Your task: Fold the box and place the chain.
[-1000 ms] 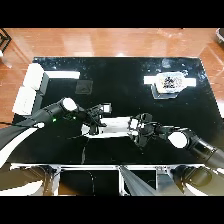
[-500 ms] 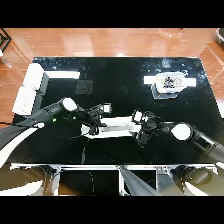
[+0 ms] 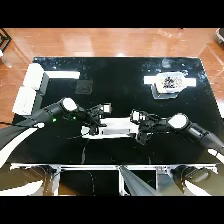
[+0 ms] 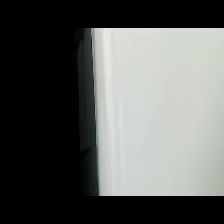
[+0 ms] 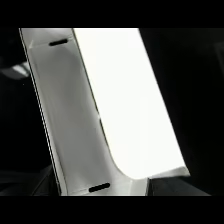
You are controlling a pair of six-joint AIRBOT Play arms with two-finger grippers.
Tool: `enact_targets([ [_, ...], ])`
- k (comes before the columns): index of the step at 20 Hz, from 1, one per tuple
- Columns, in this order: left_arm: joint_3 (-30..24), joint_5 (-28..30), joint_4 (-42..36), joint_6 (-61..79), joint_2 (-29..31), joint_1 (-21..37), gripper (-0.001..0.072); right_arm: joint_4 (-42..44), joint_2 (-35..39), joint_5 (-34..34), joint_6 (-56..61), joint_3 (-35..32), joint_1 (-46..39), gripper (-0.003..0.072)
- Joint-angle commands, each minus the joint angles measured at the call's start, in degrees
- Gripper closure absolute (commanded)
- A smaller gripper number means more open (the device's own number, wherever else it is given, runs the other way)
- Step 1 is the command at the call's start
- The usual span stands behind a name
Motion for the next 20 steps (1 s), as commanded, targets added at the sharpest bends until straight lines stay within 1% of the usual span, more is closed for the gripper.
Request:
enact_targets([
  [1,-0.02,0.09,0.07,-0.02,-0.02,0.0,0.0691,0.85,-1.9,2.58,-5.53,0.13,-0.11,-0.0011],
  [8,-0.02,0.26,0.22,-0.02,-0.02,0.0,0.0691,1.33,-5.18,3.02,-12.81,0.13,-0.11,-0.0011],
  [11,-0.02,0.22,0.22,-0.35,-0.02,-0.02,0.0691,4.63,-5.33,2.84,-15.32,0.13,-0.11,-0.0011],
  [16,-0.02,0.04,0.22,-0.87,-0.02,-0.04,0.0691,5.31,-7.15,2.62,-16.11,0.13,-0.11,-0.0011],
  [20,-0.02,0.09,0.22,-0.87,-0.02,-0.04,0.0691,4.81,-7.19,2.62,-16.02,0.13,-0.13,-0.0011],
])
